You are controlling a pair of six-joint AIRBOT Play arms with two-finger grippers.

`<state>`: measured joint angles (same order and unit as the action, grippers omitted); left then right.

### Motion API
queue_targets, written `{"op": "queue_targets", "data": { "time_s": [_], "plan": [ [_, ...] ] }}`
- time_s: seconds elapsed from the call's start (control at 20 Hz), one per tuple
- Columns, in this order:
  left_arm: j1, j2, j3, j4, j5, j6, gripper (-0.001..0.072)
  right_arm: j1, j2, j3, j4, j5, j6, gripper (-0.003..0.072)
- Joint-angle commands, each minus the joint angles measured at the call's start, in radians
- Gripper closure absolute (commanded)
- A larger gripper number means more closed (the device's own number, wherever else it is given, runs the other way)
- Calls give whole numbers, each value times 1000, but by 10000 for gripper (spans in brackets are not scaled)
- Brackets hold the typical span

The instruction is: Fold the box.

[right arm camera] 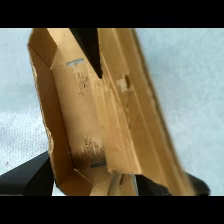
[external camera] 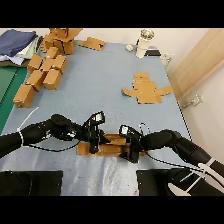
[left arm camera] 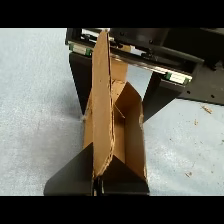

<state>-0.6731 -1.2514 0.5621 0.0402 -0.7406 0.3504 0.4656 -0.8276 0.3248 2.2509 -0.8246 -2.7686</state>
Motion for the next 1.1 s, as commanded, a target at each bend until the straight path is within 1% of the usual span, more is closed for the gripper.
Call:
{"op": "queue_targets", "data": {
  "time_s": [0.0, 0.2, 0.6, 0.65, 0.7, 0.75, 0.9, 1.05],
  "plan": [
    [0, 0, 0, 0, 0, 0, 696, 0, -50, 0, -3, 1, -6, -25],
    [0, 0, 0, 0, 0, 0, 696, 31, -61, 0, -3, 6, -44, -17],
    [-1, 0, 0, 0, 0, 0, 696, 34, -64, 0, -11, 17, -59, -15],
    [-1, 0, 0, 0, 0, 0, 696, 34, -64, 0, -11, 17, -58, 5],
    [-1, 0, 0, 0, 0, 0, 697, 34, -64, 0, -11, 16, -59, 74],
    [-1, 0, 0, 0, 0, 0, 696, 34, -64, 0, -13, 16, -59, 106],
    [-1, 0, 0, 0, 0, 0, 696, 34, -64, 0, -48, 15, -59, 107],
    [0, 0, 0, 0, 0, 0, 696, 34, -65, 0, -48, 15, -59, 108]
  ]
}}
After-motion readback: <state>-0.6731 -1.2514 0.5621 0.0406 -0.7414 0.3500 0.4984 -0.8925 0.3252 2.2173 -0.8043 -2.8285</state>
